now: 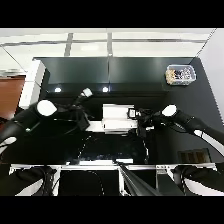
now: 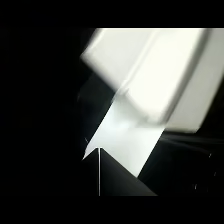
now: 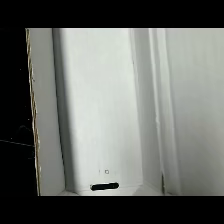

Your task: Fold the box and place the chain.

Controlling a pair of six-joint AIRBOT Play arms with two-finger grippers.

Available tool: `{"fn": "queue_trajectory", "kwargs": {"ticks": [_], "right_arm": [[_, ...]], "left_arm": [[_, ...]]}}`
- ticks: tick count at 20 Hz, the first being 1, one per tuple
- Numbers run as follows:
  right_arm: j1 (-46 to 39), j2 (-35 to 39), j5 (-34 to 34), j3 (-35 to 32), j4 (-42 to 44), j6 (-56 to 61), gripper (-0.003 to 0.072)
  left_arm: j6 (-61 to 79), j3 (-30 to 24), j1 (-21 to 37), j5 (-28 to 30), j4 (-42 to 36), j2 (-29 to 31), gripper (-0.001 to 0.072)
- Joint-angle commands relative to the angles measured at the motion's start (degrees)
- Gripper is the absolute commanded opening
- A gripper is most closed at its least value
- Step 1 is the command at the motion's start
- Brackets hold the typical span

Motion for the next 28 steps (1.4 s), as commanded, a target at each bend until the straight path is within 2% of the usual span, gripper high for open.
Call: {"fn": "queue_trajectory", "kwargs": {"ticks": [1, 3, 4, 6, 7, 10, 13, 14, 16, 19, 22, 23, 24, 25, 26, 28], "right_arm": [[0.0, 0.0, 0.0, 0.0, 0.0, 0.1, 0.0313], [0.0, 0.0, 0.0, 0.0, 0.0, 0.1, 0.0312], [0.0, 0.0, 0.0, 0.0, 0.0, 0.1, 0.0313], [0.0, 0.0, 0.0, 0.0, 0.0, 0.1, 0.0313], [0.0, 0.0, 0.0, 0.0, 0.0, 0.0, 0.0312], [0.0, 0.0, 0.0, 0.0, 0.0, 0.1, 0.0313], [0.0, 0.0, 0.0, 0.0, 0.0, 0.1, 0.0313], [0.0, 0.0, 0.0, 0.0, 0.0, 0.1, 0.0313], [0.0, 0.0, 0.0, 0.0, 0.0, 0.1, 0.0312], [0.0, 0.0, 0.0, 0.0, 0.0, 0.1, 0.0313], [0.0, 0.0, 0.0, 0.0, 0.0, 0.1, 0.0312], [0.0, 0.0, 0.0, 0.0, 0.0, 0.1, 0.0313], [0.0, 0.0, 0.0, 0.0, 0.0, 0.1, 0.0313], [0.0, 0.0, 0.0, 0.0, 0.0, 0.1, 0.0313], [0.0, 0.0, 0.0, 0.0, 0.0, 0.0, 0.0312], [0.0, 0.0, 0.0, 0.0, 0.0, 0.1, 0.0313]], "left_arm": [[-32.4, -0.2, 10.2, -10.7, 15.8, 3.2, 0.0026], [-44.7, -1.9, 17.7, -13.9, 11.8, 2.3, 0.0028], [-46.0, -3.2, 21.5, -15.9, 4.5, 1.1, 0.0028], [-37.1, -5.3, 26.9, -20.4, -10.3, -2.9, 0.0028], [-34.0, -5.7, 28.0, -21.4, -14.4, -5.2, 0.0026], [-34.0, -5.7, 26.3, -18.3, -16.4, -11.7, 0.0025], [-33.5, -5.7, 21.0, -15.8, -17.6, -16.1, 0.0026], [-30.4, -5.6, 18.9, -16.1, -20.1, -17.2, 0.0026], [-24.2, -5.5, 15.5, -16.9, -26.2, -18.8, 0.0026], [-22.8, -3.6, 12.4, -16.8, -26.3, -19.6, 0.0027], [-22.0, -1.7, 12.1, -17.1, -27.0, -19.6, 0.0037], [-22.0, -1.2, 12.1, -17.5, -27.0, -19.6, 0.017], [-22.0, -0.6, 12.1, -18.1, -26.9, -19.6, 0.0392], [-22.0, -0.1, 12.1, -18.7, -26.9, -19.6, 0.0569], [-22.0, 0.6, 12.1, -19.5, -26.9, -19.6, 0.0698], [-22.0, 1.6, 12.0, -21.2, -26.9, -19.6, 0.0709]]}}
